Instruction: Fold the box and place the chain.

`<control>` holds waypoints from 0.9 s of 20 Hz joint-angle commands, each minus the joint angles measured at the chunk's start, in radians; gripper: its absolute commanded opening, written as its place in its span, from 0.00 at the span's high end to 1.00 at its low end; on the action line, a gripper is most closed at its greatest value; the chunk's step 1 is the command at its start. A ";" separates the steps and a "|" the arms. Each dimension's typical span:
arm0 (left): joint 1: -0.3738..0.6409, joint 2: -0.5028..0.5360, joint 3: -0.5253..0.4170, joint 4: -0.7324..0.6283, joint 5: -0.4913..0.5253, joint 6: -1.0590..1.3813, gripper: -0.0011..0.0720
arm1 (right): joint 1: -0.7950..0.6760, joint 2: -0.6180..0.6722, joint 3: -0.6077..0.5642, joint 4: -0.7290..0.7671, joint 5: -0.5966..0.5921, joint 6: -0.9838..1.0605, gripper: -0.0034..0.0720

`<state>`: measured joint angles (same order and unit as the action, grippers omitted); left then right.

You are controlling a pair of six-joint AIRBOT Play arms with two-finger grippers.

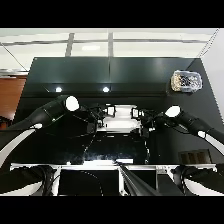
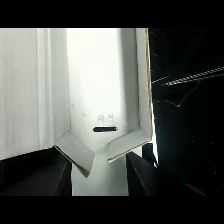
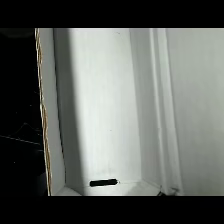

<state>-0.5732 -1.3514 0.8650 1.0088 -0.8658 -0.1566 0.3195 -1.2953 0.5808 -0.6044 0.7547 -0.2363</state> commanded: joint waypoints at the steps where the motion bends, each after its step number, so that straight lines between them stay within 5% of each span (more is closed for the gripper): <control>1: 0.000 -0.011 0.000 -0.005 0.003 -0.007 0.46 | 0.000 -0.001 0.000 0.000 0.000 0.000 0.40; 3: 0.000 -0.014 0.000 -0.010 0.000 -0.009 0.74 | 0.000 -0.001 0.000 0.000 0.000 0.000 0.40; 4: 0.000 -0.016 0.000 -0.032 0.000 -0.009 0.79 | 0.000 -0.001 0.000 0.000 0.000 0.000 0.40; 12: 0.000 -0.064 0.000 -0.264 -0.005 -0.007 0.79 | 0.000 -0.001 0.000 0.000 0.000 0.000 0.40; 18: 0.000 -0.073 0.000 -0.276 0.023 -0.008 0.73 | 0.000 -0.001 0.000 0.000 0.000 0.000 0.40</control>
